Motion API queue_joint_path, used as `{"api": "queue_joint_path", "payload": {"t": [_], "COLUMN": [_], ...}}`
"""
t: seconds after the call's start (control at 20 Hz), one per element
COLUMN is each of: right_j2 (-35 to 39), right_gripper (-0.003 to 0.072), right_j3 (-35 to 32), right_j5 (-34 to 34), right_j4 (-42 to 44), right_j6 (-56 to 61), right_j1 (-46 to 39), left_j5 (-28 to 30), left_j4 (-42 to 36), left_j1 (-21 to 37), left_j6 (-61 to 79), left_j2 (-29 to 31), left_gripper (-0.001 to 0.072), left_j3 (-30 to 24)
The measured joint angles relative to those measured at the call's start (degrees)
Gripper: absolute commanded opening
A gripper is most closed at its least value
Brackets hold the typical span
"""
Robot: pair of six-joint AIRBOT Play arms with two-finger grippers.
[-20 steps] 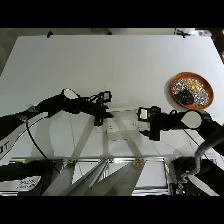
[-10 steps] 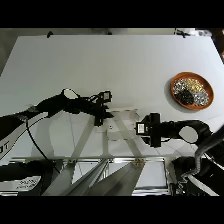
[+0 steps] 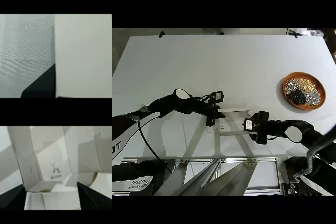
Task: Fold the box and place the chain.
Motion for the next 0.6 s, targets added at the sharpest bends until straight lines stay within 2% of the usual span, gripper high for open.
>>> {"api": "queue_joint_path", "payload": {"t": [0.3, 0.6], "right_j2": [-0.2, -0.3], "right_gripper": [0.0696, 0.0695], "right_j3": [0.1, 1.8], "right_j5": [-2.4, -2.0], "right_j4": [2.1, 4.6], "right_j6": [-0.1, -1.9], "right_j1": [-0.5, -4.8], "left_j5": [0.0, 0.1], "left_j4": [0.0, 0.0], "left_j1": [0.0, 0.0], "left_j6": [0.0, 0.0], "left_j2": [0.0, 0.0], "left_gripper": [0.0012, 0.0012], "left_j3": [0.0, 0.0]}}
